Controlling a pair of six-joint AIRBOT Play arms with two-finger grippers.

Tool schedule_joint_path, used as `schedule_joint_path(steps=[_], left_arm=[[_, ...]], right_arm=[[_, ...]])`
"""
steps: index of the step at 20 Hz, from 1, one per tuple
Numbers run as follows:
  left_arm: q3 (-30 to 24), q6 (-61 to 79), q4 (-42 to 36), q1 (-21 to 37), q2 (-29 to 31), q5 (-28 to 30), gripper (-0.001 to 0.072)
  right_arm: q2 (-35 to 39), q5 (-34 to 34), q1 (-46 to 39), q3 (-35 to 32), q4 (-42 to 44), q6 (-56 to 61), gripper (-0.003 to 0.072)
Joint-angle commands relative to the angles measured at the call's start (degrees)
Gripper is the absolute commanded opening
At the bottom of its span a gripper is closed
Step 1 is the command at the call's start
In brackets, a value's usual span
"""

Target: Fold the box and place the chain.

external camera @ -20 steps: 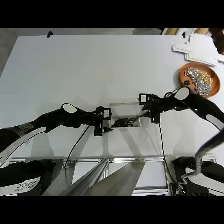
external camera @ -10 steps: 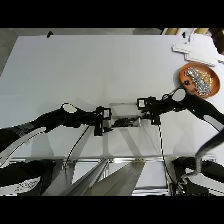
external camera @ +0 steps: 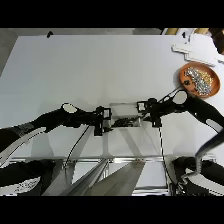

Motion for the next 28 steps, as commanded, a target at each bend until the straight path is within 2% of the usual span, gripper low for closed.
schedule_joint_path(steps=[1, 3, 5, 7, 11, 16, 20, 23, 26, 28], left_arm=[[0.0, 0.0, 0.0, 0.0, 0.0, 0.0, 0.0014], [0.0, 0.0, 0.0, 0.0, 0.0, 0.0, 0.0014], [0.0, 0.0, 0.0, 0.0, 0.0, 0.0, 0.0014], [0.0, 0.0, 0.0, 0.0, 0.0, 0.0, 0.0014], [0.0, 0.0, 0.0, 0.0, 0.0, 0.0, 0.0014], [0.0, 0.0, 0.0, 0.0, 0.0, 0.0, 0.0014], [0.0, 0.0, 0.0, 0.0, 0.0, 0.0, 0.0014], [0.0, 0.0, 0.0, 0.0, 0.0, 0.0, 0.0014], [0.0, 0.0, 0.0, 0.0, 0.0, 0.0, 0.0014], [0.0, 0.0, 0.0, 0.0, 0.0, 0.0, 0.0014]], right_arm=[[-1.4, -3.2, 0.8, -0.3, 3.1, 0.0, 0.0258], [-2.6, -3.3, 0.8, -0.3, 3.5, -0.1, 0.0255], [-2.7, -2.7, 0.8, -0.3, 3.4, -0.1, 0.0152], [-1.8, -0.1, 0.2, -0.3, 2.9, 0.2, 0.0016], [5.5, 5.0, -0.6, -0.3, -1.7, 5.6, 0.0015], [17.6, 12.2, 0.1, -0.3, -1.9, 13.3, 0.0015], [25.4, 15.1, 6.8, -0.3, 3.3, 17.3, 0.0015], [26.5, 9.7, 14.0, -0.3, 9.1, 17.4, 0.0014], [24.9, -5.3, 20.6, -0.3, 9.2, 21.9, 0.0014], [22.2, -11.5, 22.8, -0.3, 9.2, 23.1, 0.0014]])
